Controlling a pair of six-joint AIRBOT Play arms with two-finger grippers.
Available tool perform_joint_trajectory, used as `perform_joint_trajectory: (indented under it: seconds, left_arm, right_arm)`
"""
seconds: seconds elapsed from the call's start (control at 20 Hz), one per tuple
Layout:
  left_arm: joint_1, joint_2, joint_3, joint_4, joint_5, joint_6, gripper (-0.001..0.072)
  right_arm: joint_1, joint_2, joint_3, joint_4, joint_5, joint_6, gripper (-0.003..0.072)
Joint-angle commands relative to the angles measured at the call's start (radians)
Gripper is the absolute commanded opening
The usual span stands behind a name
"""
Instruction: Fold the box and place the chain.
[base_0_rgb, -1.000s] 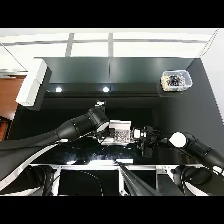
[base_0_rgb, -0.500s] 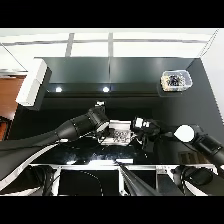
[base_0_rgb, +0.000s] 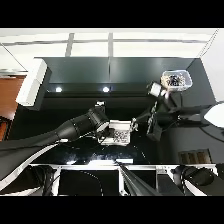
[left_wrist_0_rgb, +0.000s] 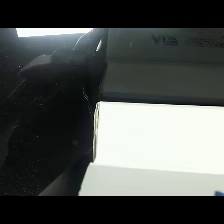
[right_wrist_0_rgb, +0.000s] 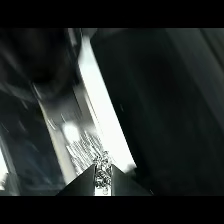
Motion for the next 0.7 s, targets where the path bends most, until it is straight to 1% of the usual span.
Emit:
perform_joint_trajectory:
  seconds: [0.0,0.1,0.15,0.25,0.4,0.55,0.6,0.65]
  left_arm:
    - [0.0,0.0,0.0,0.0,0.01,0.0,0.0028]
    - [0.0,0.0,0.0,0.0,0.009,0.0,0.0028]
    - [0.0,0.0,0.0,0.0,0.009,0.0,0.0028]
    - [0.0,0.0,0.0,0.0,0.015,0.0,0.0028]
    - [0.0,0.0,0.0,-0.005,0.051,0.0,0.0029]
    - [0.004,0.0,0.0,-0.005,0.069,0.001,0.0029]
    - [0.009,0.0,0.0,-0.008,0.074,0.0,0.0029]
    - [0.014,0.0,0.0,-0.018,0.074,0.0,0.0029]
  right_arm:
    - [-0.002,-0.002,0.083,0.129,0.058,0.075,0.0013]
    - [-0.002,-0.015,0.054,0.182,0.059,0.075,0.0013]
    - [-0.002,-0.021,0.017,0.184,0.031,0.076,0.0013]
    - [-0.002,-0.034,-0.083,0.204,-0.063,0.084,0.0013]
    - [-0.002,-0.067,-0.219,0.285,-0.19,0.083,0.0013]
    - [0.008,-0.108,-0.25,0.312,-0.205,0.084,0.0015]
    - [0.019,-0.115,-0.251,0.313,-0.208,0.087,0.0035]
    - [0.026,-0.115,-0.25,0.312,-0.208,0.087,0.0177]
